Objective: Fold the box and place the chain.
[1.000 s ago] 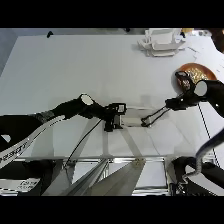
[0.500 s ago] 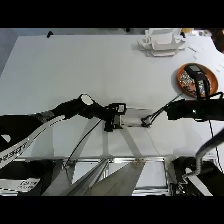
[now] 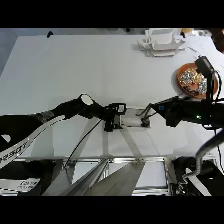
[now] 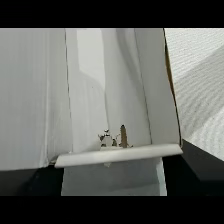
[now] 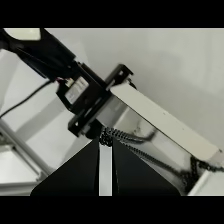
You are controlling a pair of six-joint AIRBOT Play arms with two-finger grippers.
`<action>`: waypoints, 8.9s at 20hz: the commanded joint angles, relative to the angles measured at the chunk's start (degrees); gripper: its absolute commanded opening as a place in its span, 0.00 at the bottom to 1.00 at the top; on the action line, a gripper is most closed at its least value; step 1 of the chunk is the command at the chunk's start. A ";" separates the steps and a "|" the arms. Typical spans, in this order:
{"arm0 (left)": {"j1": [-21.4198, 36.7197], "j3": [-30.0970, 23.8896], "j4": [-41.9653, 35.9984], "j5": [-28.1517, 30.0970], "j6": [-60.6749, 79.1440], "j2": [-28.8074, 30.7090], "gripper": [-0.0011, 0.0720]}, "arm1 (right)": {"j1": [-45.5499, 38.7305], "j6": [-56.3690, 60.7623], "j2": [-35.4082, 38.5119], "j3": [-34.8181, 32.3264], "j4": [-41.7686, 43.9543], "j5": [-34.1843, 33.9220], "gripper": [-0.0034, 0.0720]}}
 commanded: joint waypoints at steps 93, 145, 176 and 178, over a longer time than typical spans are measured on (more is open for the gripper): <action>0.02 0.00 0.00 0.00 0.02 0.00 0.03 | 16.50 13.29 -11.82 7.78 -11.26 2.01 0.07; 0.02 0.00 0.00 0.00 0.02 0.00 0.03 | -3.85 25.99 -45.44 -0.04 -16.44 -2.47 0.31; 0.02 -0.02 0.00 0.00 0.02 0.00 0.03 | -9.09 1.90 6.82 0.76 -4.52 -8.81 0.07; 0.02 0.00 0.00 0.00 0.02 0.00 0.03 | -9.09 -2.01 7.50 1.16 0.79 -8.70 0.07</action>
